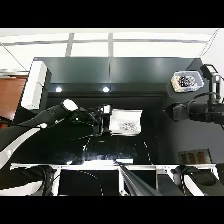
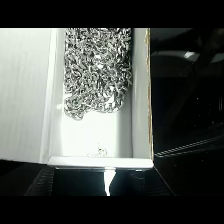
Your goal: Fold the box and place the chain.
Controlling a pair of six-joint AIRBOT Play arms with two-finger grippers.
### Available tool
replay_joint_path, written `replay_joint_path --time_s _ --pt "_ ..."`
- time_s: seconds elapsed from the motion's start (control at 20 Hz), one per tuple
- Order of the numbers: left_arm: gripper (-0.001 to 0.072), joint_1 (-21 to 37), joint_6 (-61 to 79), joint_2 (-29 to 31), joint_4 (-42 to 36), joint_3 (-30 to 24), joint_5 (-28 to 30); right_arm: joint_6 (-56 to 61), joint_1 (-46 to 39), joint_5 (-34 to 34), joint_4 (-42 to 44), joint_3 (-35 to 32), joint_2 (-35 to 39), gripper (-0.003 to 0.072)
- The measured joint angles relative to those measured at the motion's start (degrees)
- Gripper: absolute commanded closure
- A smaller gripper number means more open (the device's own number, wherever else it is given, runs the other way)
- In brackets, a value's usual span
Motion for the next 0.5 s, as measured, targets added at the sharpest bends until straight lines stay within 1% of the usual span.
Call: replay_joint_path --time_s 0.1,0.2,0.5 --pt "0.0374 -0.1 -0.1 0.0 0.1 0.0 0.2 -0.2 0.8 -2.9 0.1 -0.5 -1.8 -0.0026" --pt "0.0373 -0.2 -0.2 0.0 0.2 0.0 0.4 -0.7 2.1 -6.8 1.6 -0.5 -5.4 -0.0026" --pt "0.0373 -0.2 -0.4 0.0 0.4 0.0 0.6 -7.6 4.7 -18.0 9.3 2.3 -21.7 -0.0024"
